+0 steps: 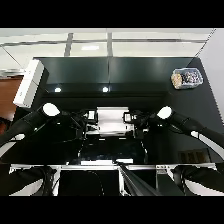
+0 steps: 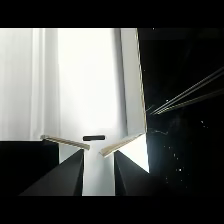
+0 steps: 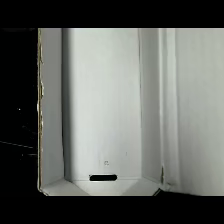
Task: Fold the box and place the chain.
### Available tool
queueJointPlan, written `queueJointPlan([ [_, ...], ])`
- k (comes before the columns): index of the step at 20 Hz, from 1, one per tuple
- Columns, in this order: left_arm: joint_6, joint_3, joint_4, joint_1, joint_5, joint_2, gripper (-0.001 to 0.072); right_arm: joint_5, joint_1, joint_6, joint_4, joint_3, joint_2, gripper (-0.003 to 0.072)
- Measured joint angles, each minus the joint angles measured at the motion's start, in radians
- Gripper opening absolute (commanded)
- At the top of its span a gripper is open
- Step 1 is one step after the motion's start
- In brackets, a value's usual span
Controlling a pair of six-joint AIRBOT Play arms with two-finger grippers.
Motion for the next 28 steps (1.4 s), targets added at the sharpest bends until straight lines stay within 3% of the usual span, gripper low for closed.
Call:
queueJointPlan([
  [7,0.001,0.000,-0.138,-0.010,0.055,-0.023,0.0222,0.000,0.000,0.001,0.000,0.000,0.000,0.0266],
  [15,0.001,0.000,-0.186,-0.052,0.076,-0.063,0.0221,0.000,0.000,0.000,0.000,0.000,0.000,0.0266],
  [16,0.001,0.000,-0.187,-0.054,0.078,-0.066,0.0201,0.000,0.000,0.000,0.000,0.000,0.000,0.0266],
  [17,0.001,0.000,-0.187,-0.055,0.079,-0.068,0.0111,0.000,0.000,0.000,0.000,0.000,0.000,0.0266],
  [18,0.001,0.000,-0.187,-0.056,0.080,-0.070,0.0110,0.000,0.000,0.000,0.000,0.000,0.000,0.0266],
  [19,0.001,0.000,-0.189,-0.057,0.082,-0.071,0.0129,0.000,0.000,0.000,0.000,0.000,0.000,0.0266],
  [20,0.001,0.000,-0.190,-0.058,0.087,-0.072,0.0310,0.000,0.000,0.000,0.000,0.000,0.000,0.0266],
  [21,0.001,0.000,-0.192,-0.058,0.089,-0.072,0.0431,0.000,0.000,0.000,0.000,0.000,0.000,0.0266],
  [22,-0.002,0.000,-0.194,-0.058,0.090,-0.072,0.0270,0.000,0.000,0.001,0.000,0.000,0.000,0.0266],
  [23,-0.002,0.000,-0.189,-0.058,0.090,-0.073,0.0237,0.000,0.000,0.001,0.001,0.000,0.000,0.0266],
  [24,-0.001,0.001,-0.183,-0.058,0.091,-0.073,0.0320,0.000,0.000,0.000,0.000,0.000,0.000,0.0266],
  [25,-0.002,0.002,-0.182,-0.058,0.089,-0.073,0.0185,0.000,0.000,0.000,0.000,0.000,0.000,0.0266],
  [26,-0.004,0.003,-0.175,-0.058,0.088,-0.073,0.0095,0.000,0.000,0.000,0.000,0.000,0.000,0.0266],
  [27,-0.009,0.006,-0.164,-0.057,0.085,-0.073,0.0092,0.000,0.000,-0.001,0.000,0.000,0.000,0.0266],
  [28,-0.025,0.011,-0.147,-0.055,0.073,-0.070,0.0028,0.000,0.000,-0.001,-0.001,0.000,0.000,0.0266],
])
